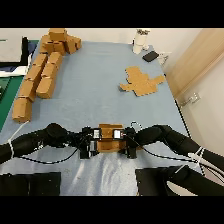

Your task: Fold the box.

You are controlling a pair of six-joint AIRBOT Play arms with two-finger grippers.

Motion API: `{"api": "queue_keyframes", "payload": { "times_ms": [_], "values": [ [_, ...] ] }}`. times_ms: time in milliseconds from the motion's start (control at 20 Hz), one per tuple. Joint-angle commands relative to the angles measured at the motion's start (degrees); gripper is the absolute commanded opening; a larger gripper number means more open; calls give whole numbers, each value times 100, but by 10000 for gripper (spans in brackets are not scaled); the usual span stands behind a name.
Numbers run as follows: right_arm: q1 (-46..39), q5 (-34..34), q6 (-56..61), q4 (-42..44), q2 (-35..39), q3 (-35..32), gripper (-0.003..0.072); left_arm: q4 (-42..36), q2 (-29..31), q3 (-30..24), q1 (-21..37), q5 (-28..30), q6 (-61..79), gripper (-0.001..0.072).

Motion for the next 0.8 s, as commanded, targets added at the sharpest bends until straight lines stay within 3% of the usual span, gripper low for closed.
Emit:
{"api": "queue_keyframes", "payload": {
  "times_ms": [0, 750],
  "values": [
    [2, 2, 2, 2, 4, -2, 500, -9, -74, 37, -94, -15, -2, 699],
    [2, 2, 2, 2, 4, -2, 500, 472, -282, 275, -101, -66, -717, 682]
  ]
}}
